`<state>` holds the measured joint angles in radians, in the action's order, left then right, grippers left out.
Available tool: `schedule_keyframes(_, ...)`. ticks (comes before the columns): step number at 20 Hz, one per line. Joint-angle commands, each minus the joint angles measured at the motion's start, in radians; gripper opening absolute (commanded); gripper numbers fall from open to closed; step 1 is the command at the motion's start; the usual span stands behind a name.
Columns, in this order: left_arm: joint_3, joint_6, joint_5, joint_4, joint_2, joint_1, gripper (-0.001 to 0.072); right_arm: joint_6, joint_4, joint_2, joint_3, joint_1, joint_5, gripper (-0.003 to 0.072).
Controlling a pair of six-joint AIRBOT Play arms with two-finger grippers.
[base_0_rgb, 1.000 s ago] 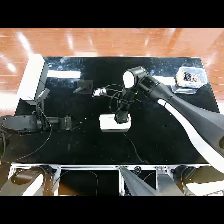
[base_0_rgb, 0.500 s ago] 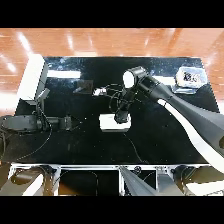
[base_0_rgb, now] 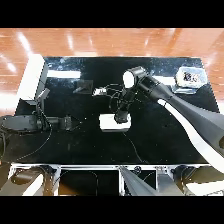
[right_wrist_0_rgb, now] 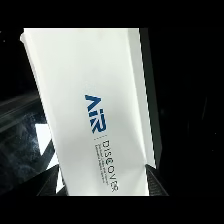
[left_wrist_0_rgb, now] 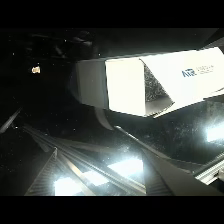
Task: Fold the box and place the chain.
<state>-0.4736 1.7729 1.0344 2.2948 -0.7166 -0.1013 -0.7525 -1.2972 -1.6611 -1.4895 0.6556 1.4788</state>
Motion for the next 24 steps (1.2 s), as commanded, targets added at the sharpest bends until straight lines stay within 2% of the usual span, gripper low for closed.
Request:
schedule_keyframes(1,0.000,0.000,0.000,0.000,-0.001,0.000,0.0623,-0.007,-0.018,0.001,0.000,0.001,0.000,0.0583)
schedule_keyframes(2,0.000,0.000,0.000,0.000,-0.001,0.000,0.0624,-0.009,-0.024,0.001,0.000,0.001,0.000,0.0584)
schedule_keyframes(3,0.000,0.000,0.000,0.000,-0.001,0.000,0.0623,-0.011,-0.024,0.001,0.000,0.001,0.000,0.0522)
schedule_keyframes(4,0.000,0.000,0.000,0.000,-0.001,0.000,0.0623,-0.011,-0.023,0.001,0.000,0.001,0.000,0.0332)
schedule_keyframes(5,0.000,0.000,0.000,0.000,-0.001,0.000,0.0624,-0.010,-0.023,0.001,0.000,0.001,0.000,0.0259)
schedule_keyframes(13,0.000,0.000,0.000,0.000,-0.001,0.000,0.0624,-0.011,-0.021,0.003,0.000,0.001,-0.002,0.0272)
schedule_keyframes(15,0.000,0.000,0.001,0.000,-0.001,0.000,0.0623,-0.024,-0.020,0.007,0.000,0.001,0.000,0.0674)
schedule_keyframes(19,0.000,0.000,0.002,0.001,-0.001,0.000,0.0624,-0.029,-0.020,0.040,0.000,0.001,0.002,0.0650)
schedule_keyframes(20,0.000,0.000,0.002,0.001,-0.001,0.000,0.0623,-0.029,-0.019,0.050,0.000,0.001,0.003,0.0593)
schedule_keyframes(23,0.000,0.000,0.002,0.007,-0.001,0.000,0.0624,-0.029,-0.005,0.068,0.000,0.001,0.018,0.0563)
schedule_keyframes(24,0.000,0.000,0.002,0.013,-0.001,0.000,0.0623,-0.027,0.010,0.068,0.000,0.001,0.023,0.0466)
